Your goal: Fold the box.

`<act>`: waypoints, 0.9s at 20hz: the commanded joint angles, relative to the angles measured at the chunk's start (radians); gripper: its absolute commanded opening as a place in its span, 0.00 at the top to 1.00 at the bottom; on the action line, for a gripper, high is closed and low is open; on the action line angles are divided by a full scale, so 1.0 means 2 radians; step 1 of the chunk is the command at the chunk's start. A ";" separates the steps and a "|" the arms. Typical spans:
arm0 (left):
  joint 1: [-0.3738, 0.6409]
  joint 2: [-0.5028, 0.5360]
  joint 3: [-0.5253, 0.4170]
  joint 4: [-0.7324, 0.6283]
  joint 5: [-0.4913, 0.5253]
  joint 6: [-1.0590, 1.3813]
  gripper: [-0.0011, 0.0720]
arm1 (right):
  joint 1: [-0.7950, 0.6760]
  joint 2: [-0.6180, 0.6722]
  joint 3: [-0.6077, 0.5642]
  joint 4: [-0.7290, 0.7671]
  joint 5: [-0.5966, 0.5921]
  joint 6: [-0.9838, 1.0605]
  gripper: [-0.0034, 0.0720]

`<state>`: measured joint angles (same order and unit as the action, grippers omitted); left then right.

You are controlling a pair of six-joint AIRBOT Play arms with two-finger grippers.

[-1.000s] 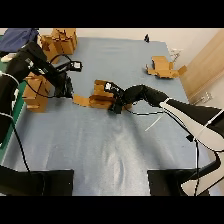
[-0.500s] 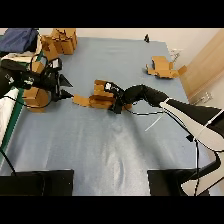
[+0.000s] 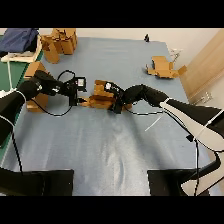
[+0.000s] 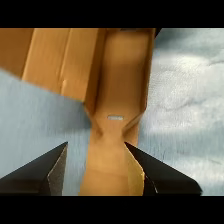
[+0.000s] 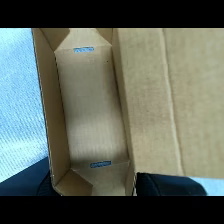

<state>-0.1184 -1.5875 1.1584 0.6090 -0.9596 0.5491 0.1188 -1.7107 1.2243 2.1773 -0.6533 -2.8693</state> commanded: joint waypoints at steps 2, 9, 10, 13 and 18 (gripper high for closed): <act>-0.023 -0.008 0.006 0.014 0.001 0.004 0.24 | -0.001 0.000 0.000 -0.001 -0.003 0.000 0.29; -0.021 -0.009 0.008 0.034 -0.017 -0.013 0.36 | 0.000 0.000 0.000 -0.010 -0.003 0.000 0.29; -0.023 -0.009 0.007 0.034 -0.014 -0.013 0.50 | -0.001 0.000 0.000 -0.010 -0.003 0.000 0.29; -0.031 -0.010 0.007 0.035 0.009 -0.027 0.53 | 0.000 0.000 0.000 -0.010 -0.003 0.000 0.29; -0.034 -0.015 0.007 0.036 0.017 -0.035 0.53 | 0.000 0.000 0.000 -0.010 -0.003 0.000 0.29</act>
